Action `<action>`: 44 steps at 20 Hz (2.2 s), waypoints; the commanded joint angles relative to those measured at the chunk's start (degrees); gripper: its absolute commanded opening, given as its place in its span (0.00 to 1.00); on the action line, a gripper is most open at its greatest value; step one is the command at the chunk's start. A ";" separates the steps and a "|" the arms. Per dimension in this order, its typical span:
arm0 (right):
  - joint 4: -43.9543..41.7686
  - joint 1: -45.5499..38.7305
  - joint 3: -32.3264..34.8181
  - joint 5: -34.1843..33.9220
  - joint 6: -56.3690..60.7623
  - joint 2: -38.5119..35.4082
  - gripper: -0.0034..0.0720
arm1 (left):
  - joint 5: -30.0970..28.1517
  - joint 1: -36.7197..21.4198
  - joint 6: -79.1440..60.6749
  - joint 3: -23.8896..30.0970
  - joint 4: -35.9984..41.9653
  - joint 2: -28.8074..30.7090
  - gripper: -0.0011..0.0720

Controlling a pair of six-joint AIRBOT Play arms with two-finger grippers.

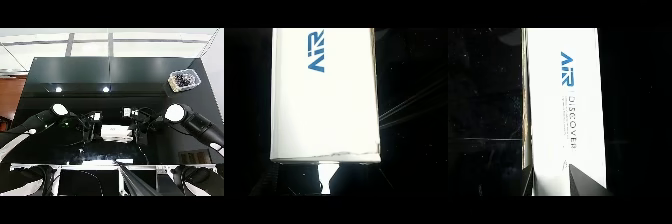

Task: Fold the box and place the chain.

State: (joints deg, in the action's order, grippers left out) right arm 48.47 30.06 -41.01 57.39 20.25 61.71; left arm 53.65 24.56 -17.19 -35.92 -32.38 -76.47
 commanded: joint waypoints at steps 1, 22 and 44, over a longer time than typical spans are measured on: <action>-0.50 0.07 0.00 0.02 1.36 0.04 0.41 | 0.00 0.00 0.00 0.00 0.00 -0.04 0.49; -0.39 0.04 -0.24 2.43 4.50 2.38 0.41 | 0.00 0.00 0.00 0.00 0.00 -0.04 0.49; -34.32 -6.71 6.14 1.57 31.39 9.84 0.06 | -0.02 0.00 0.00 0.00 0.00 -0.04 0.49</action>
State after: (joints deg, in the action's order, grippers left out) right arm 18.61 23.40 -35.29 58.72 51.29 68.60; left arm 53.65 24.56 -17.19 -35.92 -32.38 -76.47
